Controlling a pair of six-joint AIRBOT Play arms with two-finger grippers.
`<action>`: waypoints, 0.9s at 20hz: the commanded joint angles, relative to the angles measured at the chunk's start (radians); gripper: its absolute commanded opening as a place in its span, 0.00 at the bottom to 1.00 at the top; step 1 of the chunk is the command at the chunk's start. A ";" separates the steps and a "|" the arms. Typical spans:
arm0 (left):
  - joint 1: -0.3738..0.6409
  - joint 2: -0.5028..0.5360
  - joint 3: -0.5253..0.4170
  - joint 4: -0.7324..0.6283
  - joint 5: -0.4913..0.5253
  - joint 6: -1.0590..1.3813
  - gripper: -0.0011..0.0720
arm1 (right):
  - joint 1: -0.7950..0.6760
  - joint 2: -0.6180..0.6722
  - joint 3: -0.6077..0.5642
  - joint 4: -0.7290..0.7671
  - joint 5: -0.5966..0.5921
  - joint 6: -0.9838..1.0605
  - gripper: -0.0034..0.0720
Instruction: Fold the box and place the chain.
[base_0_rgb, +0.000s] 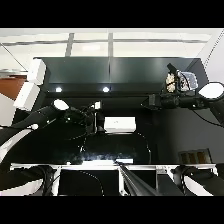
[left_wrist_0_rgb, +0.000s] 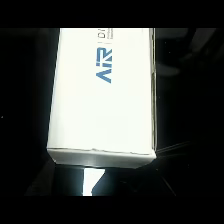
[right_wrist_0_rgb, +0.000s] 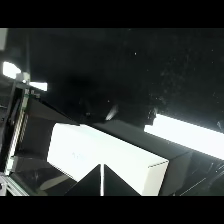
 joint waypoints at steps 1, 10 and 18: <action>-0.001 -0.005 0.001 -0.047 0.000 -0.002 0.55 | 0.000 0.000 0.001 -0.001 0.000 0.000 0.08; -0.001 -0.005 0.001 -0.044 0.002 -0.005 1.00 | 0.000 0.000 0.001 -0.009 0.001 -0.001 0.08; 0.033 0.195 0.013 0.248 -0.129 -0.291 0.99 | -0.002 0.000 0.001 -0.023 0.035 -0.021 0.08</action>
